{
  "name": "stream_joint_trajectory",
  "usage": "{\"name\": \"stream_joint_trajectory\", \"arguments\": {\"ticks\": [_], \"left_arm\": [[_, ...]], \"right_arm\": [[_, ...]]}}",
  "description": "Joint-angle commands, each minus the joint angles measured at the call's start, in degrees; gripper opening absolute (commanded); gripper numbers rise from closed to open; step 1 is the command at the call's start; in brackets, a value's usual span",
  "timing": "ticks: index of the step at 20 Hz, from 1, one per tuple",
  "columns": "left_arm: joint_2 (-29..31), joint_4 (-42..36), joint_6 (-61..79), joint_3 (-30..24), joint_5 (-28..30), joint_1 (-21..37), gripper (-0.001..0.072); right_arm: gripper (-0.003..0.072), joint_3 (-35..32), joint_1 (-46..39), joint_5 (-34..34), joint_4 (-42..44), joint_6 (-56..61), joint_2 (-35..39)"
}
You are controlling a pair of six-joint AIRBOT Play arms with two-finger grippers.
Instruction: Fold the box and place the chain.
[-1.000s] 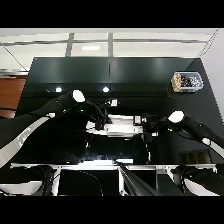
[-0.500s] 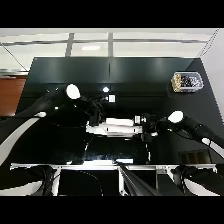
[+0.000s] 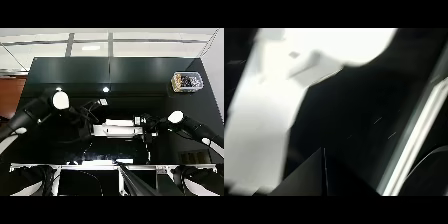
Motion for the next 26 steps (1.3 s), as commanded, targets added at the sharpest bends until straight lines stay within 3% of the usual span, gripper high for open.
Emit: {"name": "stream_joint_trajectory", "arguments": {"ticks": [1, 5, 7, 9, 15, 19, 23, 26], "left_arm": [[1.14, -19.74, -0.48, -5.55, 13.38, -2.64, 0.0027], [0.39, -27.54, -0.20, -7.82, 38.47, -2.49, 0.0031], [-1.86, -28.44, -0.20, -7.69, 46.56, -2.49, 0.0030], [-5.03, -28.37, 0.17, -7.69, 50.14, -2.49, 0.0030], [-12.00, -25.53, 5.81, -5.57, 36.26, -2.47, 0.0028], [-11.67, -16.61, 5.81, -2.10, 36.35, -2.08, 0.0028], [-5.66, -4.02, 4.85, 1.27, 26.71, 1.73, 0.0027], [2.99, -0.85, 3.78, -2.32, 16.81, 5.14, 0.0027]], "right_arm": [[0.0411, 0.00, 0.07, -0.13, -0.48, -0.04, -0.02], [0.0411, 0.00, 0.07, -0.11, -0.42, -0.04, -0.02], [0.0411, 0.00, 0.07, -0.11, -0.35, -0.04, -0.02], [0.0411, 0.00, 0.07, -0.13, -0.35, -0.04, -0.02], [0.0411, 0.00, 0.07, -0.15, -0.28, -0.02, -0.02], [0.0411, 0.00, 0.07, -0.13, -0.28, -0.02, -0.02], [0.0411, 0.00, 0.07, -0.13, -0.28, -0.02, -0.02], [0.0411, 0.00, 0.07, -0.15, -0.24, -0.02, -0.02]]}}
